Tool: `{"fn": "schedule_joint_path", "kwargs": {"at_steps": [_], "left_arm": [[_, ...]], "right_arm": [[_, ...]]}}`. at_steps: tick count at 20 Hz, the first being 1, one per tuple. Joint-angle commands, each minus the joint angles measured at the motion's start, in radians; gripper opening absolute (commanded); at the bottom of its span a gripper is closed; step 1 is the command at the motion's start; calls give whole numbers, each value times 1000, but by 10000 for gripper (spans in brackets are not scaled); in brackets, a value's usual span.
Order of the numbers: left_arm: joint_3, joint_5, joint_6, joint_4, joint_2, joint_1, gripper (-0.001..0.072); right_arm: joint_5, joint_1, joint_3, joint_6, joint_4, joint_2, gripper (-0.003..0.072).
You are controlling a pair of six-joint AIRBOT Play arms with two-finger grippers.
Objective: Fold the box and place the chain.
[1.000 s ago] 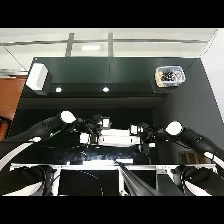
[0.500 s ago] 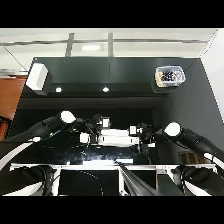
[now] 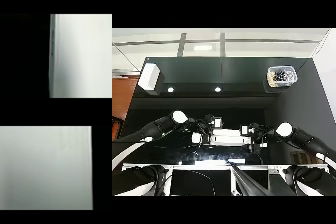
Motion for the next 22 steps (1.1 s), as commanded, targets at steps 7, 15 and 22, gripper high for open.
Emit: {"fn": "schedule_joint_path", "kwargs": {"at_steps": [7, 15, 22], "left_arm": [[34, -9, -30, 2, 17, 13, 357], [37, -86, -402, 350, 225, 106, 648], [35, -503, -781, 433, 316, 166, 266]], "right_arm": [[-21, 1, 3, 0, -4, 10, 438], [-66, 1, 14, -54, -5, 10, 437], [-31, 1, 20, -117, -8, 10, 437]]}}
